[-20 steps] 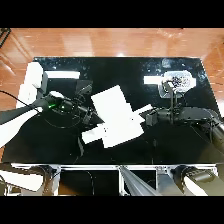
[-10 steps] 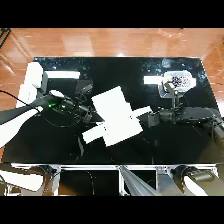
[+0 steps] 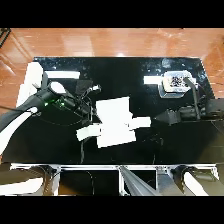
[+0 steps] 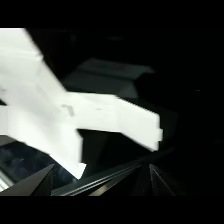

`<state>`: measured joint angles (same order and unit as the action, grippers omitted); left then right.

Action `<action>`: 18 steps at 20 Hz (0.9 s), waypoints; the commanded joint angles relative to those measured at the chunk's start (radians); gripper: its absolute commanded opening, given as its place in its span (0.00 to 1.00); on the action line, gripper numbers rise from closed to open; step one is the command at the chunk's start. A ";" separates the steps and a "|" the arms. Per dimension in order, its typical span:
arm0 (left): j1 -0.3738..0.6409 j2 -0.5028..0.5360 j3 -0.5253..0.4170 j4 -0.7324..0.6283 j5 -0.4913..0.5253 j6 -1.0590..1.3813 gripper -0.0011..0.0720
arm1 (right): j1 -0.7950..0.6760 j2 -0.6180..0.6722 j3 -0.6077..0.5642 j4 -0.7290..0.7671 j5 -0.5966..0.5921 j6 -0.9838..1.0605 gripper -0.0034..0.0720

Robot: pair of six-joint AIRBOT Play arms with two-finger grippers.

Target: Fold the box and place the chain.

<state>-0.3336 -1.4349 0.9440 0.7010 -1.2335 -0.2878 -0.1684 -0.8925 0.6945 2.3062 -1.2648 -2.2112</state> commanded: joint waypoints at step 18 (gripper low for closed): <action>-0.174 0.210 -0.294 0.031 0.497 0.216 0.04 | 0.088 -0.002 -0.013 -0.093 0.219 -0.299 0.98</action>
<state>-0.5072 -1.2129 0.6628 0.7189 -0.8257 -0.0940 -0.1432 -0.8932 0.6949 2.2288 -1.0718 -2.4027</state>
